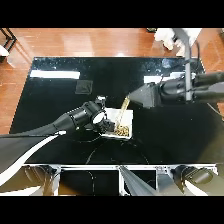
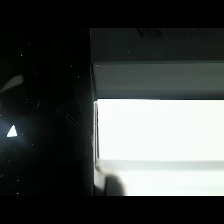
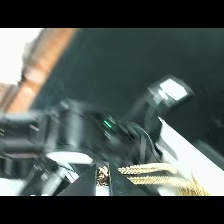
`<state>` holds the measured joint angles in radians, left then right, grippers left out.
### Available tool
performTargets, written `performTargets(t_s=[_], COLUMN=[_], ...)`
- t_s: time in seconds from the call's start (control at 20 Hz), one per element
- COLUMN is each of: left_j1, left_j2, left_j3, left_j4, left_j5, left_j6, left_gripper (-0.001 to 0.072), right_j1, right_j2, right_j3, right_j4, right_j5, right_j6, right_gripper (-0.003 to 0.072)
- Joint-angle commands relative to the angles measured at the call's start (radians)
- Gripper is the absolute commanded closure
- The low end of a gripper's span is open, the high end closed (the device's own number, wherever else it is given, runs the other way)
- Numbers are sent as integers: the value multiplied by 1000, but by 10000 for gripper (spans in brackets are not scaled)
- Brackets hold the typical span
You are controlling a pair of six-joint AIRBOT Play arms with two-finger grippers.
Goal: Fold the box and place the chain.
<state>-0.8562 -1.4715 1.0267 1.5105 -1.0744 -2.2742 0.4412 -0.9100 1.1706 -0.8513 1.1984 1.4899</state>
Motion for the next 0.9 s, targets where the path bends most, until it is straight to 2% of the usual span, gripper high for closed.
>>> performTargets(t_s=[0.0, 0.15, 0.35, 0.4, 0.45, 0.5, 0.55, 0.65, 0.85], left_j1=[1, 1, 1, 1, 1, 2, 1, 2, 2], left_j2=[0, 0, 0, 0, 0, 0, 0, 0, 0], left_j3=[0, 0, 0, 0, 0, 0, 0, 0, 0], left_j4=[1, 3, 3, 4, 4, 5, 4, 4, 3], left_j5=[1, 1, 0, 1, 2, 3, 5, 5, 5], left_j6=[0, 0, 0, 0, 0, 0, 0, 0, 0], left_gripper=[688, 687, 688, 687, 688, 688, 687, 688, 688], right_j1=[34, 60, 80, 82, 77, 58, 22, -71, -279], right_j2=[-3, -35, -104, -108, -108, -107, -102, -63, 59], right_j3=[-110, -227, -268, -268, -267, -262, -257, -254, -254], right_j4=[-75, -88, -58, -59, -62, -67, -73, -124, -343], right_j5=[8, -88, -139, -141, -132, -101, -56, 12, 151], right_j6=[38, 56, 56, 56, 61, 63, 60, 58, 58], right_gripper=[671, 671, 670, 634, 364, 137, 92, 86, 86])
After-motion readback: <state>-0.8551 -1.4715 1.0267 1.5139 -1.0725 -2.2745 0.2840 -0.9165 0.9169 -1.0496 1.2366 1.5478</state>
